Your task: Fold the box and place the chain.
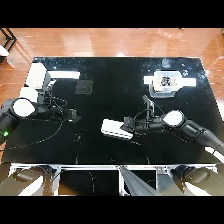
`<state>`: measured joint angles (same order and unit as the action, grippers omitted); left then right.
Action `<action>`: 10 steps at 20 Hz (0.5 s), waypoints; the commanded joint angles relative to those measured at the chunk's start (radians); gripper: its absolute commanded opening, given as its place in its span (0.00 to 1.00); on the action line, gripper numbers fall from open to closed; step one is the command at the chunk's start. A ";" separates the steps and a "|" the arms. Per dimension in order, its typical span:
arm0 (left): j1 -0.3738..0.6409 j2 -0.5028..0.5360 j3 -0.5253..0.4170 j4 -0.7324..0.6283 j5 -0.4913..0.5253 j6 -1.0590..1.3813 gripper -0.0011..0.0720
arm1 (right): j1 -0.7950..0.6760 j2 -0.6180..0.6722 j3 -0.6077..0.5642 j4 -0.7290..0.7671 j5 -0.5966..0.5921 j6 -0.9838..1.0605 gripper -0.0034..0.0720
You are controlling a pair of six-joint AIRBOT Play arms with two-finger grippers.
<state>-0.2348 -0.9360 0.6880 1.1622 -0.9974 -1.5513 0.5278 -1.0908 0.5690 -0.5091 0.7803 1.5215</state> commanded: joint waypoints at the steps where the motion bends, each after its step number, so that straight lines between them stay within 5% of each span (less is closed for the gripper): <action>1: 0.000 0.000 0.000 0.000 -0.001 0.000 0.88 | 0.003 -0.009 -0.002 -0.008 0.023 -0.011 0.07; 10: 0.000 0.000 0.000 0.000 0.000 0.000 0.88 | 0.045 -0.068 -0.002 -0.039 0.002 -0.011 0.07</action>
<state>-0.2344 -0.9360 0.6880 1.1618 -0.9981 -1.5513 0.5499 -1.1366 0.5674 -0.5247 0.7929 1.5101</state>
